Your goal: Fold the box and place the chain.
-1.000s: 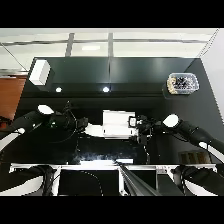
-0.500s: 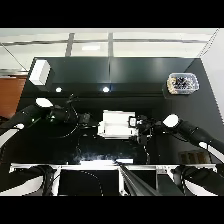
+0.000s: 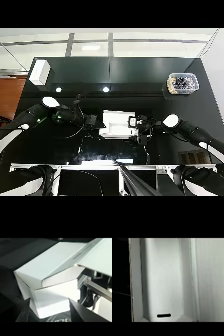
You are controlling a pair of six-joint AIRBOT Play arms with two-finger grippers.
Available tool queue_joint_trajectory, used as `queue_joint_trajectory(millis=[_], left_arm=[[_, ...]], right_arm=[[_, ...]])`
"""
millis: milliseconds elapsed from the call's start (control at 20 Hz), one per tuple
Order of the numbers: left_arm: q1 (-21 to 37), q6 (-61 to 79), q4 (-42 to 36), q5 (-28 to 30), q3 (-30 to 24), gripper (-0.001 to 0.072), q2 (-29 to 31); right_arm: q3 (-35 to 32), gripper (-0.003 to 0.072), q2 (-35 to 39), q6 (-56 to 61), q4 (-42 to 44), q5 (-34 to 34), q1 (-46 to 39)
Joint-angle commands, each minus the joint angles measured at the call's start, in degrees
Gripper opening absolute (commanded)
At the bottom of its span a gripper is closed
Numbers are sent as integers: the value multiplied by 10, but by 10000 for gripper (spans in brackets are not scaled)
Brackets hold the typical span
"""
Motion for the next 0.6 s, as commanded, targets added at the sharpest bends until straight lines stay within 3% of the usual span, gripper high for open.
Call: queue_joint_trajectory(millis=[0,250,550], left_arm=[[-33,-40,31,28,13,559,0],[-76,-149,163,46,67,559,0],[-123,-265,239,78,88,558,0]], right_arm=[[1,245,0,0,0,0,0],[1,245,0,0,0,0,0],[1,245,0,0,0,0,0]])
